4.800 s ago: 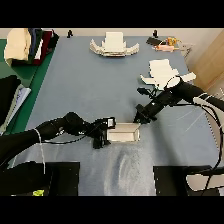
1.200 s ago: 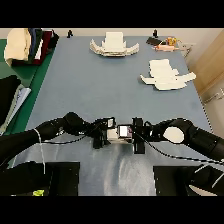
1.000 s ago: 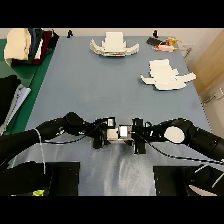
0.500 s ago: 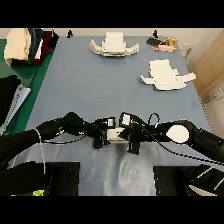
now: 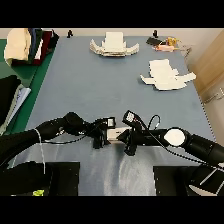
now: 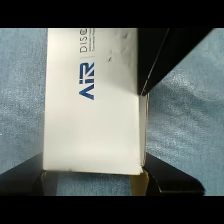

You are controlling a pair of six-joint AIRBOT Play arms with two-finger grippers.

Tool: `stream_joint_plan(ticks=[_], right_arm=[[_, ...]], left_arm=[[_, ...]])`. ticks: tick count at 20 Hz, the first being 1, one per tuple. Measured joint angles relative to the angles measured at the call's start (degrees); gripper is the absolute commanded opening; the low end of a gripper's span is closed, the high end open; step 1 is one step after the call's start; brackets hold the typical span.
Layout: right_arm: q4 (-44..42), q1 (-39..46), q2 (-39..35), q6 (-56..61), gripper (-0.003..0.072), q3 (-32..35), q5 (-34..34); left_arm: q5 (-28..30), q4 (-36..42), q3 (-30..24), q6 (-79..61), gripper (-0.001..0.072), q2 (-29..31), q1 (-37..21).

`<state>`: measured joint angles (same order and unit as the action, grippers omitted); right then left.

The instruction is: Fold the box.

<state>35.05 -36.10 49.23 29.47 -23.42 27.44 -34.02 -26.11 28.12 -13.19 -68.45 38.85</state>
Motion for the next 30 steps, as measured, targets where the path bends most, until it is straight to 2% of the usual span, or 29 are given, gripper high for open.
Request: stream_joint_plan(ticks=[11, 21, 30], right_arm=[[-1.29, 0.0, 3.32, -0.59, 0.0004, 1.99, -2.91], [0.61, 0.02, -3.1, -0.61, 0.0005, 1.7, -5.01], [6.88, 0.11, -4.48, 2.91, 0.0005, 0.9, -5.86]], left_arm=[[0.04, -0.07, -0.02, -0.07, 0.0411, 0.0, 0.0], [-0.02, 0.02, 0.0, 0.11, 0.0411, 0.0, 0.0], [-0.02, 0.0, 0.0, 0.07, 0.0411, 0.0, 0.0]])
